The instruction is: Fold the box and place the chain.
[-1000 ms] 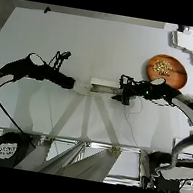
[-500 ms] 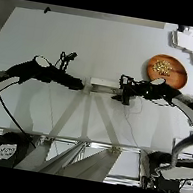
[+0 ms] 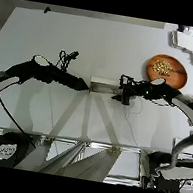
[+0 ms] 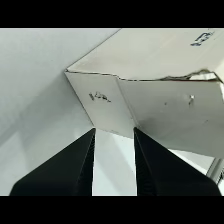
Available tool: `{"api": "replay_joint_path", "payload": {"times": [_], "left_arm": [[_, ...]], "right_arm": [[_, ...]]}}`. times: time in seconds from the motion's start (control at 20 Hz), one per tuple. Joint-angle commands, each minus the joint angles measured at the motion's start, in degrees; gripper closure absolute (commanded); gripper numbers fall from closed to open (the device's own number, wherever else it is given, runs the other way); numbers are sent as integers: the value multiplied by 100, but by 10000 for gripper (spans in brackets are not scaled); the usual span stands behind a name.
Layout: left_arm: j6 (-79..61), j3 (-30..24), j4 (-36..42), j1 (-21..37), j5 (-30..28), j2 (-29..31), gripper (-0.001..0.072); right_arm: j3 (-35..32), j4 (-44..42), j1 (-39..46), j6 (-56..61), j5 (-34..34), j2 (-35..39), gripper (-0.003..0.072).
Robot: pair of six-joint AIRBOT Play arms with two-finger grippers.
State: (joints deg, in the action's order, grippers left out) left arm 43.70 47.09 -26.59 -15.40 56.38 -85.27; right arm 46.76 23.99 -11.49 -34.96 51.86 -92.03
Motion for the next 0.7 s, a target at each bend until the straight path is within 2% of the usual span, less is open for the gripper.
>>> {"api": "replay_joint_path", "payload": {"times": [0.0, 0.2, 0.25, 0.3, 0.35, 0.65], "left_arm": [[-46, -2, 13, 7, 87, 11, 428], [-20, -2, -227, 83, 133, 11, 426], [-20, -4, -251, 129, 175, 11, 389], [-20, -2, -258, 188, 236, 11, 256], [-20, -4, -254, 236, 293, 13, 155], [-151, -2, 258, 337, 197, 11, 141]], "right_arm": [[2, 0, 0, 2, 0, 0, 271], [2, -2, 0, 2, 0, 0, 271], [2, -2, 0, 2, 0, 0, 271], [2, -2, 0, 2, 0, 0, 271], [2, 0, 0, 0, 0, 0, 271], [2, -2, 0, 0, 0, 0, 271]]}}
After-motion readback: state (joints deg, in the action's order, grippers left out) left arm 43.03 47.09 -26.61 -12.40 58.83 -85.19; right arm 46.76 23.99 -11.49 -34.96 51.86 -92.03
